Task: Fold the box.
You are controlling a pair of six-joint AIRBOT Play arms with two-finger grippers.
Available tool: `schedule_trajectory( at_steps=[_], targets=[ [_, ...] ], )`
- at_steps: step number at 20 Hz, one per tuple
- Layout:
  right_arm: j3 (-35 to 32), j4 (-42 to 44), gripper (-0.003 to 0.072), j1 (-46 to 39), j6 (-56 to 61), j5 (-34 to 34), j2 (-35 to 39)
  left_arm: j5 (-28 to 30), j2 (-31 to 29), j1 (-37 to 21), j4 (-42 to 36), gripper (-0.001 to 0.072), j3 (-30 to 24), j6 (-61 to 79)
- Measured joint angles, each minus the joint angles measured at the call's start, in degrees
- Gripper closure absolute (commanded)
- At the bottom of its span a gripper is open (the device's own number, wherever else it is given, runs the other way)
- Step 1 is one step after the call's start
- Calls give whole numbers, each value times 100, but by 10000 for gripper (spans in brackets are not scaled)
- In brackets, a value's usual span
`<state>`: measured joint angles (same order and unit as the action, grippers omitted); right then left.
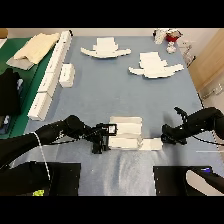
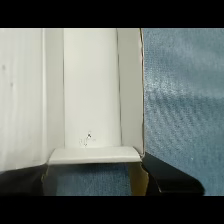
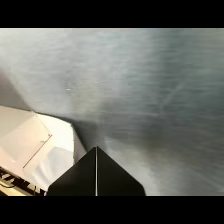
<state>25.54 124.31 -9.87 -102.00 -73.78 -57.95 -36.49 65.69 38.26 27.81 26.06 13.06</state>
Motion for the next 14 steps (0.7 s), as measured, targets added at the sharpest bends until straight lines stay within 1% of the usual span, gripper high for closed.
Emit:
schedule_trajectory(
  at_steps=[7,11,12,13,14],
  targets=[
    [-42,369,683,828,-7,-28,46,0,0,0,-2,269,0,-2],
    [20,627,675,1029,-9,-22,216,0,0,0,0,269,0,-2],
    [55,660,579,1051,-9,-24,313,0,0,0,0,269,0,0],
    [92,693,333,1062,-9,-26,437,0,0,0,0,269,0,0],
    [120,723,248,1073,-9,-26,555,0,0,0,0,269,0,0]
  ],
)
